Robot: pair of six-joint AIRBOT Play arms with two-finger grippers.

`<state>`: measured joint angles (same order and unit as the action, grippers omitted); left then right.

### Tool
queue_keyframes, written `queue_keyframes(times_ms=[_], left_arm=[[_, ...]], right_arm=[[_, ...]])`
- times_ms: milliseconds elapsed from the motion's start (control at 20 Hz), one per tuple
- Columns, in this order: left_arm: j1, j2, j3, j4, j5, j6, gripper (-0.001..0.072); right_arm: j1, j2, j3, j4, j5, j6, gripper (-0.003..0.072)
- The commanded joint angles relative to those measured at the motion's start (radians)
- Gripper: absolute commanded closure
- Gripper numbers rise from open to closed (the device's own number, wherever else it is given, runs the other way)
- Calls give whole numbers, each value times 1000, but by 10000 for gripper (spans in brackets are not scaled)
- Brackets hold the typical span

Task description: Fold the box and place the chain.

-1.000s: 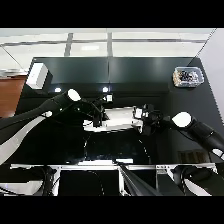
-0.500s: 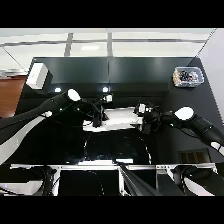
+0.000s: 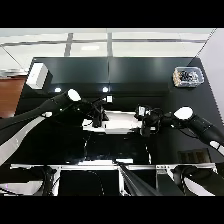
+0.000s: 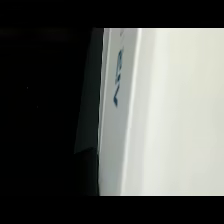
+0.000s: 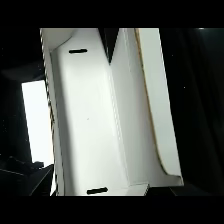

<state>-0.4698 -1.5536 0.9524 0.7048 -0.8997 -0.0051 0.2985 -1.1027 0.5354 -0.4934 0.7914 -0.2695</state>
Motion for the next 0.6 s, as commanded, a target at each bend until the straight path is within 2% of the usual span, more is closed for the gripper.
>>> queue_keyframes(times_ms=[0,550], left_arm=[[0,1,1,-2,4,-2,688],[0,0,1,-2,6,-2,688]], right_arm=[[7,-21,0,-35,-6,-5,-24],[28,-64,0,-34,-34,-31,-24]])
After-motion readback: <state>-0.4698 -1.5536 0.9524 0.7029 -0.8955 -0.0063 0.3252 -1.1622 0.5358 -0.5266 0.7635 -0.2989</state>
